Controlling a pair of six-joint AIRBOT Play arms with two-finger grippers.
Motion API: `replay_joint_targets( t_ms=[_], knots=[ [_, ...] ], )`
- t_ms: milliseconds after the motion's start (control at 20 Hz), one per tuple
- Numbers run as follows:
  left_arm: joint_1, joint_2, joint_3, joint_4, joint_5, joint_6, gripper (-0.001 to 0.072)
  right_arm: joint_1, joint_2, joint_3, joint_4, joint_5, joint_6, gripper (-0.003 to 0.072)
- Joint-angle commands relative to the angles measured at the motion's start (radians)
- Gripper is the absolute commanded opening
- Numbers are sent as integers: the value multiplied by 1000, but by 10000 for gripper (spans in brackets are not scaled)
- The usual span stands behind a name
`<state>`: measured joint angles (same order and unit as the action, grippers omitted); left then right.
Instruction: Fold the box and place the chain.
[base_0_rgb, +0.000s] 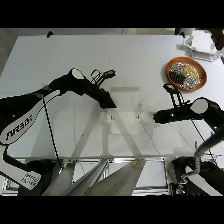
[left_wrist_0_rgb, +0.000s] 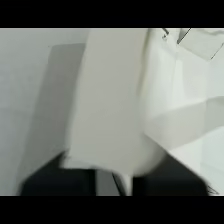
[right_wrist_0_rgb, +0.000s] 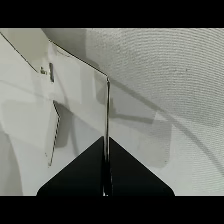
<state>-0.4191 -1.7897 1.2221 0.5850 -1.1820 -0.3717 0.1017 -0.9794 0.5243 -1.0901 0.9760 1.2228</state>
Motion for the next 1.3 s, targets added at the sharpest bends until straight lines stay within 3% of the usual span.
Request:
replay_joint_targets(
  t_ms=[0, 450, 550, 650, 750, 800, 1050, 1250],
  knots=[
    [11, -2, 0, 44, -35, 6, 59, 1, 1, 0, 0, 3, 0, 16],
    [12, 14, 0, 31, -57, 5, -3, 1, 1, 0, 1, 10, 0, 24],
    [-1, 63, 0, 33, -3, 5, -4, 1, 2, 7, 3, 48, 1, 119],
    [-23, 131, 0, 56, 34, 6, -4, 1, 8, 24, 2, 107, 1, 154],
    [-56, 195, -5, 97, 16, 5, -5, 1, 22, 55, -2, 166, 3, 290],
    [-76, 228, -18, 110, 9, 5, -5, 1, 38, 71, -2, 192, 3, 310],
    [-174, 433, -227, 125, 122, 38, -5, -10, 242, 100, -50, 352, 11, 310],
    [-187, 594, -410, -21, 137, 164, -2, -13, 498, 100, -126, 477, 34, 309]
  ],
)
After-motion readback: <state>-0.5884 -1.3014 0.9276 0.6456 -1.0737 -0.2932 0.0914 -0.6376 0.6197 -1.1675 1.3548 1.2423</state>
